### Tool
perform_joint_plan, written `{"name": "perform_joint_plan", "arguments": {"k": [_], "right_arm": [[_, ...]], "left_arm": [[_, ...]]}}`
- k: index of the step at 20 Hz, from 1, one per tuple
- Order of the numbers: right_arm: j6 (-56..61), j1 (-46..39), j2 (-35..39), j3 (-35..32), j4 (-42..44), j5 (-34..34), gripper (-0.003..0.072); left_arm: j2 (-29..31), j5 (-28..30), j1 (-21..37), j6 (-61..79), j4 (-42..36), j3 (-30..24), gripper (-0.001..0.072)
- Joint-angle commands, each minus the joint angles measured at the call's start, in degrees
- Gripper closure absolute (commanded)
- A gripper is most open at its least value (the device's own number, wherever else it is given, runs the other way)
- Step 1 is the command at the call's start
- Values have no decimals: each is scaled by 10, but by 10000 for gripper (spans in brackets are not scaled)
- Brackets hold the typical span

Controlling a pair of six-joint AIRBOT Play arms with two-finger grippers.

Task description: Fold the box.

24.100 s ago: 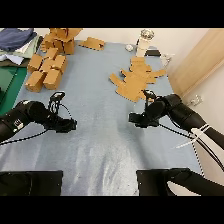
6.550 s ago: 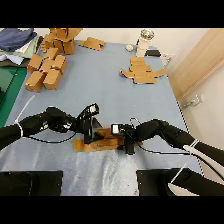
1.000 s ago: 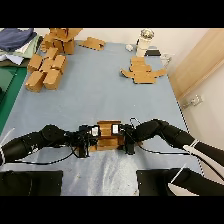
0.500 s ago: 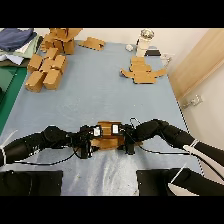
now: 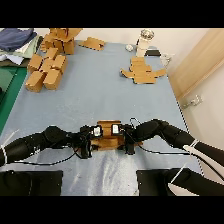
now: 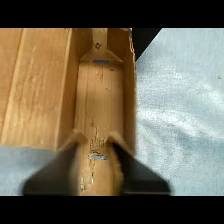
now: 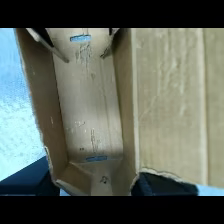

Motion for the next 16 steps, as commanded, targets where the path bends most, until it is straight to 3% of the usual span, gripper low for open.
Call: {"name": "perform_joint_plan", "arguments": {"k": [1,7,10,13,16], "right_arm": [[0,0,0,0,0,0,243],[0,0,0,0,0,0,242],[0,0,0,0,0,0,242],[0,0,0,0,0,0,243],[0,0,0,0,0,0,242]], "left_arm": [[10,0,3,-15,52,1,682],[153,-42,3,-484,433,1,697],[238,-66,29,-794,490,0,697],[264,-198,112,-1118,619,-5,697],[249,-253,172,-1125,560,-36,698]]}}
